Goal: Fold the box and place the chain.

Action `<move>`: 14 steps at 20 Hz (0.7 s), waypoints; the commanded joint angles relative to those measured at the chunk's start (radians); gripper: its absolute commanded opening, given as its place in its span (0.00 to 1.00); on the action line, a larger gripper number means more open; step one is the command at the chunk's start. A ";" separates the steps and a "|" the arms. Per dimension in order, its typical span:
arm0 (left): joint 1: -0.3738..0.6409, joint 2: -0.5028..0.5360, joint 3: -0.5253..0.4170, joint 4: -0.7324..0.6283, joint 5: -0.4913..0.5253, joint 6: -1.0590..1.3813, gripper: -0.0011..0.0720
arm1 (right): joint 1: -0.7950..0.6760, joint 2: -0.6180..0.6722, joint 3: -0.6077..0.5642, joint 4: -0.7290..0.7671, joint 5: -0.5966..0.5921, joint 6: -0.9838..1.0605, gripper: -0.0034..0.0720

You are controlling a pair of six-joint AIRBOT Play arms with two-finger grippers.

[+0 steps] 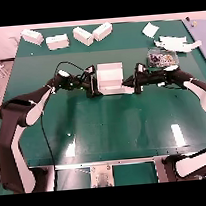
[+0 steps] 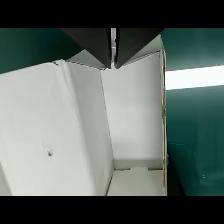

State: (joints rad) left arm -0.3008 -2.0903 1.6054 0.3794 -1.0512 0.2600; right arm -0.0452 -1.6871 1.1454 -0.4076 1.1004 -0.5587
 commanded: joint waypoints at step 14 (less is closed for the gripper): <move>0.000 0.000 0.000 0.003 -0.005 0.003 0.78 | -0.245 0.098 0.039 -0.244 0.014 1.132 0.06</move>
